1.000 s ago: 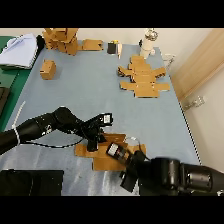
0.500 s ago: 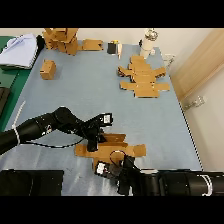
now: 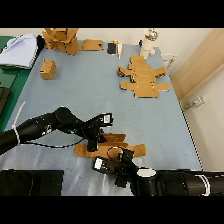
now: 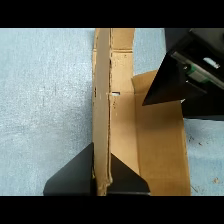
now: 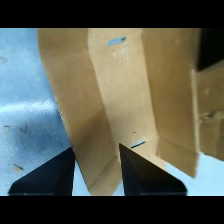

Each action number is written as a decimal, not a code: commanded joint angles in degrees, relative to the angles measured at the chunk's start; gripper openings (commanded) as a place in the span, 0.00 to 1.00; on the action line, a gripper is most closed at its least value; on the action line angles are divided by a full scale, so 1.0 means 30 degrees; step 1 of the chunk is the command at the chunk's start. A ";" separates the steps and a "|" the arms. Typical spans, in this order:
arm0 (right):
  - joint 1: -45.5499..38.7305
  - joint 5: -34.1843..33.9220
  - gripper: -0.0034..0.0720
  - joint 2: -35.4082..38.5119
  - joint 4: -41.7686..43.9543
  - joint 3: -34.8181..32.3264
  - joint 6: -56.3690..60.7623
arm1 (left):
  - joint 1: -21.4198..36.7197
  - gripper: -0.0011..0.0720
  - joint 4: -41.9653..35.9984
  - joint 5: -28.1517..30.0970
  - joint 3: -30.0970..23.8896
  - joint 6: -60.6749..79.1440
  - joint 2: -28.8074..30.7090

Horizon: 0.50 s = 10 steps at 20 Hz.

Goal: Fold the box.

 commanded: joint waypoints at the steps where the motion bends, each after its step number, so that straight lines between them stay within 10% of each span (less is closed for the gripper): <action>1: 0.0022 -0.0634 0.59 0.0219 -0.0568 0.0401 0.0350 | -0.0015 0.03 0.0000 0.0007 -0.0007 0.0007 -0.0007; 8: -0.0022 -0.0699 0.59 0.0270 -0.0342 0.0393 0.0262 | -0.0015 0.03 0.0000 0.0007 -0.0007 0.0007 -0.0007; 10: -0.0109 -0.1326 1.00 0.0270 -0.1180 0.0393 0.0262 | -0.0015 0.03 0.0000 0.0015 -0.0007 0.0007 -0.0007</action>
